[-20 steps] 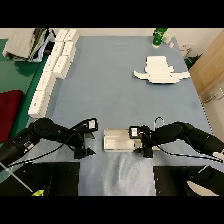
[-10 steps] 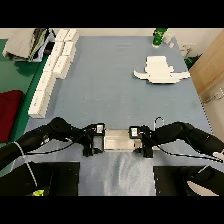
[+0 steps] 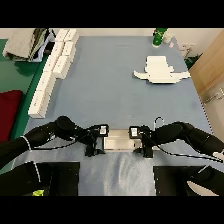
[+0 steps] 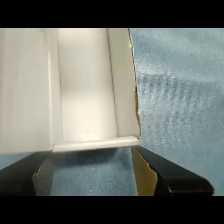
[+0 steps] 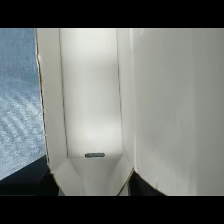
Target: Fold the box.
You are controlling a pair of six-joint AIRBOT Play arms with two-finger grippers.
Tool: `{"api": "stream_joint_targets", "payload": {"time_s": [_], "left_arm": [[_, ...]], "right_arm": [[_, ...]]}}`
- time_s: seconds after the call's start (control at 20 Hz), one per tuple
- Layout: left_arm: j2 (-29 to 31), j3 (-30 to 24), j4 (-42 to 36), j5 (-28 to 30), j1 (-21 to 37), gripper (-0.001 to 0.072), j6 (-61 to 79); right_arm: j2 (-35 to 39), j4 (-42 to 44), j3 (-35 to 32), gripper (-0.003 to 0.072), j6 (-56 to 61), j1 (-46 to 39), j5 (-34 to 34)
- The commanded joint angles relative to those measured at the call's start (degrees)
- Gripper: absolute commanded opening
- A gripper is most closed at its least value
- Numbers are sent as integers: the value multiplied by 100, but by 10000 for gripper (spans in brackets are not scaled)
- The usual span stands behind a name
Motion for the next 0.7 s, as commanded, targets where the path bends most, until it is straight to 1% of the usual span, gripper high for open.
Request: {"api": "stream_joint_targets", "payload": {"time_s": [0.0, 0.2, 0.35, 0.4, 0.45, 0.65], "left_arm": [[-136, 17, -223, 55, -122, 720, 57], [-166, 50, -240, 400, -269, 720, 15], [-173, 52, -216, 402, -297, 719, 7], [-173, 52, -216, 402, -297, 655, 4], [-173, 52, -216, 417, -297, 607, -7], [-173, 52, -225, 678, -299, 600, -275]], "right_arm": [[4, 2, 0, 514, 2, 4, 2], [4, 2, 0, 514, 2, 4, 2], [4, 2, 0, 514, 2, 4, 2], [4, 2, 0, 514, 2, 4, 2], [4, 2, 0, 514, 2, 4, 2], [4, 2, 2, 514, 2, 4, 2]]}}
